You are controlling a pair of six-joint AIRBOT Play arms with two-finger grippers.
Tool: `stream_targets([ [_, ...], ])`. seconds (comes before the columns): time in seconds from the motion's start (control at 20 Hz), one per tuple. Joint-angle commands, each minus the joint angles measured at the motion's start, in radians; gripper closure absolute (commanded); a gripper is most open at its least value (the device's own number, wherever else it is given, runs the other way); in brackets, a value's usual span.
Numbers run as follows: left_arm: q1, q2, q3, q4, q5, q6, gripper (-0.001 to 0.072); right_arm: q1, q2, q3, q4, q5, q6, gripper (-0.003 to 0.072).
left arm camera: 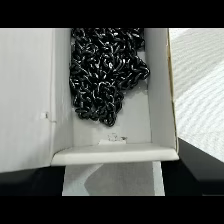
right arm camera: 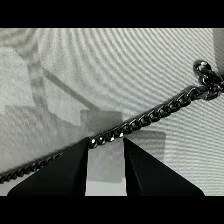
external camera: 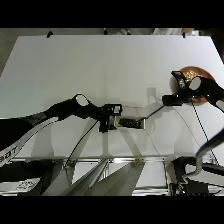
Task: Fold the box and place the chain.
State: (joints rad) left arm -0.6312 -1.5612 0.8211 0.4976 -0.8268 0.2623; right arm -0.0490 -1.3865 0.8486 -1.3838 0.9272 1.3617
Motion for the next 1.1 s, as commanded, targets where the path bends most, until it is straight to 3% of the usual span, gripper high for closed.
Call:
stream_targets([
  [0.0, 0.000, 0.000, 0.000, 0.000, 0.000, 0.000, 0.0454, -0.001, -0.004, 0.000, 0.000, -0.009, 0.000, 0.0491],
  [0.05, 0.000, 0.000, 0.000, 0.000, 0.000, 0.000, 0.0454, -0.001, -0.004, 0.000, 0.000, -0.008, 0.000, 0.0541],
  [0.2, 0.000, 0.000, 0.000, 0.000, 0.000, 0.000, 0.0454, -0.001, -0.004, 0.000, 0.000, -0.006, 0.000, 0.0543],
  [0.3, 0.000, 0.000, 0.000, 0.000, 0.000, 0.000, 0.0454, -0.001, -0.004, 0.000, 0.000, 0.003, -0.002, 0.0672],
  [0.55, 0.000, 0.000, 0.000, 0.000, 0.000, 0.000, 0.0454, 0.004, 0.039, 0.000, 0.050, 0.038, -0.042, 0.0672],
  [0.75, 0.000, 0.000, 0.000, 0.000, 0.000, 0.000, 0.0454, 0.053, 0.190, 0.000, 0.095, 0.075, -0.061, 0.0672],
  [1.05, 0.000, 0.000, 0.000, 0.000, 0.000, 0.000, 0.0454, 0.161, 0.423, 0.000, 0.105, 0.268, -0.061, 0.0672],
])
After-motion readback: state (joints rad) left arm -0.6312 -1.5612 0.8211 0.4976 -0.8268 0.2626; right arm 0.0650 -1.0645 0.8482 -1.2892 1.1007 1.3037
